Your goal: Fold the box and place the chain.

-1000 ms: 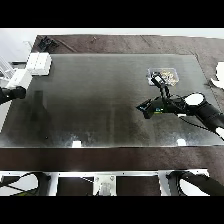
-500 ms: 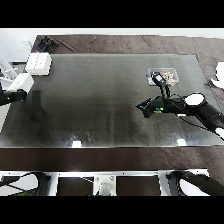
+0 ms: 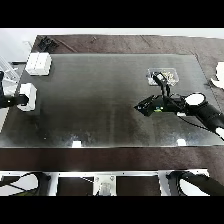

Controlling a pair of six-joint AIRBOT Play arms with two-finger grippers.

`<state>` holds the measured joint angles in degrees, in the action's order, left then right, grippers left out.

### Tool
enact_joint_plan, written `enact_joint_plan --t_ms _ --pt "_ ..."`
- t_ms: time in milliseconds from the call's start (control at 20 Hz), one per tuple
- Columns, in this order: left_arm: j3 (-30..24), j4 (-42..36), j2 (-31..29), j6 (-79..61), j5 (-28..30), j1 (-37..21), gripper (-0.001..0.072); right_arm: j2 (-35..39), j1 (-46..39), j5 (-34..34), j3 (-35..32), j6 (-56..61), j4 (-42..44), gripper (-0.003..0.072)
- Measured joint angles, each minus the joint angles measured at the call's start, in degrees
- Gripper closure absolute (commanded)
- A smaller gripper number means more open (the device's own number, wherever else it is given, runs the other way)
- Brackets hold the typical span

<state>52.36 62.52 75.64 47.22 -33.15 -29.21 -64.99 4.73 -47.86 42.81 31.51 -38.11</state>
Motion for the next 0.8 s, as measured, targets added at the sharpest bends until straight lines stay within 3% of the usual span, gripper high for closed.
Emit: enact_joint_plan --t_ms 100,200,300,350,400,500,650,800 --pt "0.0 1.4 -1.8 0.3 -0.6 0.0 -0.0011 0.0 0.0 0.2 0.0 0.0 0.0 0.0176" --pt "0.5 1.8 -5.1 0.5 -1.0 0.0 -0.0011 0.0 0.0 0.4 0.0 0.0 0.5 0.0190" --pt "1.4 1.1 -9.4 0.6 -1.5 0.0 0.0026 0.2 0.0 1.2 0.0 0.0 2.0 0.0460" --pt "1.8 -0.6 -11.4 0.6 -1.7 0.0 0.0308 0.4 0.0 1.8 0.0 0.0 3.0 0.0596" --pt "2.3 -3.5 -13.5 0.5 -2.0 0.0 0.0676 0.8 0.0 2.8 0.0 0.0 3.7 0.0677" --pt "3.1 -12.7 -16.5 -2.8 -3.5 0.0 0.0691 2.4 0.0 4.9 0.0 -0.1 4.7 0.0678" --pt "3.4 -29.0 -18.4 -13.8 -10.6 0.9 0.0696 6.9 0.0 9.2 -0.1 -0.1 5.5 0.0678" --pt "2.7 -36.1 -19.2 -21.2 -13.4 6.2 0.0696 13.2 0.0 13.7 -1.0 -0.2 5.6 0.0679"
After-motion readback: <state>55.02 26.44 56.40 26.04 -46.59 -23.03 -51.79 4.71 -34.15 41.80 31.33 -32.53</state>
